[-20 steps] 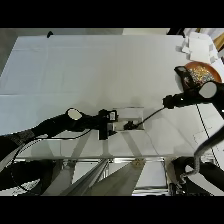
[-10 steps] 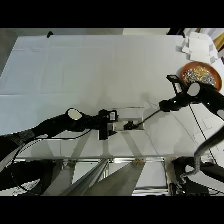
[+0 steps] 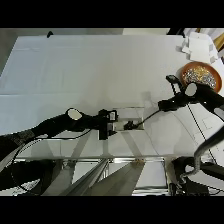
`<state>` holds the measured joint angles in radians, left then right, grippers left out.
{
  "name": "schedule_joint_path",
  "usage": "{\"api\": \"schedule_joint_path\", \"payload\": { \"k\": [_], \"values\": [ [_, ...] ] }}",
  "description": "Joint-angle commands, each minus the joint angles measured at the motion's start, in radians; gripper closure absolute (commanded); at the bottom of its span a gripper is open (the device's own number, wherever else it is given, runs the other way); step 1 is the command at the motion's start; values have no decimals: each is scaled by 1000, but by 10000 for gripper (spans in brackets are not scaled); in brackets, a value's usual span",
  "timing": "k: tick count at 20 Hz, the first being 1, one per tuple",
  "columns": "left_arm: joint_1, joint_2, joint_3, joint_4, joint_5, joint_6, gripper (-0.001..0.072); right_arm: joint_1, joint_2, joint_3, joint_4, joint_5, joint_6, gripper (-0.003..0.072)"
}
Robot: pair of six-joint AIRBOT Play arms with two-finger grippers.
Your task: Fold the box and place the chain.
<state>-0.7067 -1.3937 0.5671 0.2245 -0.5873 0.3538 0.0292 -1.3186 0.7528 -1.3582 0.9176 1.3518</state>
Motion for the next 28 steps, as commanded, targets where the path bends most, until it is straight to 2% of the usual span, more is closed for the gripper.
{"api": "schedule_joint_path", "payload": {
  "k": [1,5,10,14,18,22,28],
  "values": [
    [1,1,0,0,0,0,297,23,-9,-1,36,16,2,672],
    [1,1,0,0,0,0,297,69,74,-1,54,37,-24,672],
    [1,1,0,0,0,0,297,71,332,-1,129,100,-31,671],
    [1,1,0,0,0,0,297,71,562,-1,367,235,-166,672],
    [1,1,0,0,0,0,297,71,721,-1,575,330,-262,672],
    [1,1,0,0,0,0,297,159,744,-1,678,345,-262,672],
    [1,1,0,0,0,0,297,360,702,-1,640,184,-262,671]
  ]
}}
